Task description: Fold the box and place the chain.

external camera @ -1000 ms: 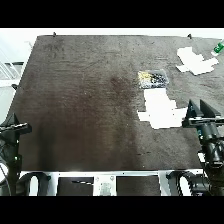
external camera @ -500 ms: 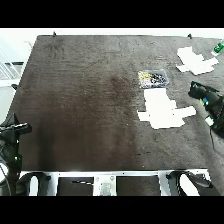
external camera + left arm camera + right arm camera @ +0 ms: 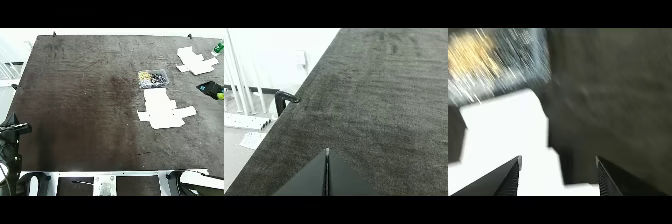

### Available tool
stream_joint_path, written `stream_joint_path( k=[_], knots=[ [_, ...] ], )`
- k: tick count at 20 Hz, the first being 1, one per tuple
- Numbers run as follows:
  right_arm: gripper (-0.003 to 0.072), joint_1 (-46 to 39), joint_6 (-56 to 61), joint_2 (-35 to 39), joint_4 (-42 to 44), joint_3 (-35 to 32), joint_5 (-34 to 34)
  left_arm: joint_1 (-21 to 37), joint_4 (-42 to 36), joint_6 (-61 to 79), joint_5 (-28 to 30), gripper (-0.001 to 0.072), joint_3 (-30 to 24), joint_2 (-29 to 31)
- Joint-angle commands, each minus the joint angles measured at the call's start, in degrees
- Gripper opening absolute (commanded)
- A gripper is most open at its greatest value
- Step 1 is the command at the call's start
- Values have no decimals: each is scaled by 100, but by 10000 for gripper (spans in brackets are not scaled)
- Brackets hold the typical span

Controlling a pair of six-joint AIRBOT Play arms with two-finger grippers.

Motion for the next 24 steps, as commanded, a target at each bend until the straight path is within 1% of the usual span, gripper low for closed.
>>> stream_joint_path(
  k=[1, 3, 5, 8, 12, 15, 20, 22, 23, 24],
  knots=[
    [549, -164, 249, -754, -1274, 962, 1001, 2, 0, 0, 0, 22, -4, 0],
    [550, -160, 98, -1119, -1451, 1182, 1239, 2, 0, 0, 2, 22, -4, 0],
    [550, -162, 59, -1403, -1591, 1309, 1255, 2, 0, 0, 2, 22, -2, 0],
    [550, -157, -227, -1709, -1633, 1353, 1331, 2, 0, 0, 4, 23, -4, 0],
    [549, -157, -400, -2133, -1620, 1353, 1639, 2, 0, 0, 0, 22, -4, 0],
    [549, -136, -490, -2367, -1014, 1353, 1980, 2, 0, 0, 4, 23, -4, 0],
    [531, 15, -487, -2577, -1003, 1335, 2483, 2, 0, 0, 0, 22, -4, 0],
    [410, 22, -555, -2577, -992, 1307, 2551, 2, 0, 0, -2, 22, -4, 0],
    [369, 20, -632, -2575, -850, 1307, 2634, 2, 0, 0, 0, 22, -4, 0],
    [352, 22, -658, -2577, -678, 1307, 2726, 2, 0, 0, 0, 23, -2, 2]
  ],
)
